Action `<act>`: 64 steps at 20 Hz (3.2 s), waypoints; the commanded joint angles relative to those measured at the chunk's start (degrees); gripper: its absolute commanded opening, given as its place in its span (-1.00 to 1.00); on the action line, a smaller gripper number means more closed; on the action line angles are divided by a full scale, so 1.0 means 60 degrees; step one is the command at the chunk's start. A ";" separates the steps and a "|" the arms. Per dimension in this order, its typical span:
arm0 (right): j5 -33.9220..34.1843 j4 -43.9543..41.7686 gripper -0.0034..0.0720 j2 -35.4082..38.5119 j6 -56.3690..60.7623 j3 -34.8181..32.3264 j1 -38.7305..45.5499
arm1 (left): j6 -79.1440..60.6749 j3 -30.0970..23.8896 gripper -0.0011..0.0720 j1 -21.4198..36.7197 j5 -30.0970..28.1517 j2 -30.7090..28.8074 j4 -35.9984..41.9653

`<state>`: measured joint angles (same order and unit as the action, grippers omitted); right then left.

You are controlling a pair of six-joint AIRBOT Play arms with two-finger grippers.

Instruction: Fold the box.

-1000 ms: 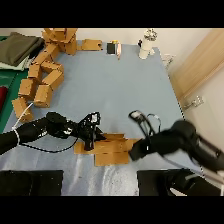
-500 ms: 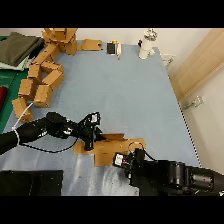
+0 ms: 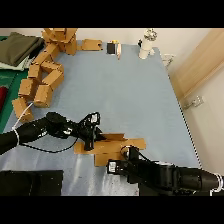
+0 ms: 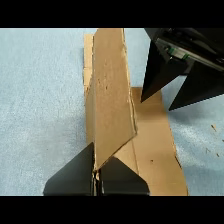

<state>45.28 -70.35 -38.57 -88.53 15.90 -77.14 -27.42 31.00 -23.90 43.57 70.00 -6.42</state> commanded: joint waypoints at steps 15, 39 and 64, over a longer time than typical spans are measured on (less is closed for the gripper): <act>0.0080 0.0590 0.26 -0.0106 0.0011 0.0342 -0.0018 | 0.0000 0.0004 -0.93 -0.0004 0.0000 -0.0007 0.0000; 0.0514 0.1993 0.99 0.0535 0.1687 0.0616 0.0994 | 0.0000 0.0004 -0.93 -0.0007 0.0011 -0.0007 0.0000; 0.0357 -0.9584 0.98 -0.2189 -1.3897 0.1366 0.8615 | 0.0000 0.0000 -0.93 -0.0007 0.0004 -0.0007 0.0004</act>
<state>46.02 -126.78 -49.84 -169.53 23.31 -26.24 -27.42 31.00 -23.90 43.64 70.00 -6.39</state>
